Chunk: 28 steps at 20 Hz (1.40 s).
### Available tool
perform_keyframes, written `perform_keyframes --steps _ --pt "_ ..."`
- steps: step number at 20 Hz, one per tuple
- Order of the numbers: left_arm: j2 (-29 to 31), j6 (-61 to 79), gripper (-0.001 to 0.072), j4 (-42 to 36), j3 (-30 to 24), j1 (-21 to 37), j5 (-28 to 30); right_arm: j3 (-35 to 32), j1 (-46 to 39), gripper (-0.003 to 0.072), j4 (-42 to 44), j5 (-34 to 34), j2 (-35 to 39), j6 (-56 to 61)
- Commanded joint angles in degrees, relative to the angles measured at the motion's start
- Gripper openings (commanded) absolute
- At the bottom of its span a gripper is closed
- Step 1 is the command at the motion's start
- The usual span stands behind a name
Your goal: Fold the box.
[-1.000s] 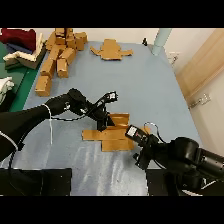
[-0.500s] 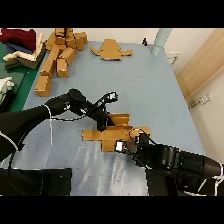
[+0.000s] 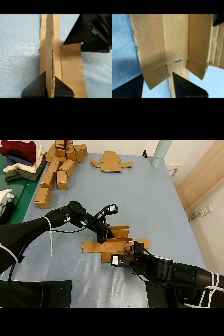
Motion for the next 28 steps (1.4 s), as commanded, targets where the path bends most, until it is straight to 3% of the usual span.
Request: perform_keyframes --steps 1,8,14,24,25,28 --pt "-0.02 0.00 0.0010 0.00 -0.02 0.00 0.02 -0.02 0.04 0.0520 -1.01 1.01 -0.20 0.26" --pt "-0.04 0.00 0.0010 0.00 -0.02 0.00 0.02 2.23 0.00 0.0520 -0.63 1.53 -0.09 4.61" --pt "-0.04 0.00 0.0010 0.00 -0.02 0.00 0.02 2.93 0.00 0.0520 -1.05 7.04 -0.22 11.61" --pt "-0.02 0.00 0.0010 0.00 -0.02 0.00 -0.02 3.56 -0.02 0.0534 -0.68 6.99 0.04 11.63" --pt "-0.02 0.00 0.0010 0.00 -0.02 0.00 -0.02 3.65 -0.44 0.0715 -0.63 5.81 0.37 11.65" --pt "-0.04 0.00 0.0010 -0.02 -0.02 0.00 0.02 3.52 -3.30 0.0718 3.69 5.27 2.03 8.66"
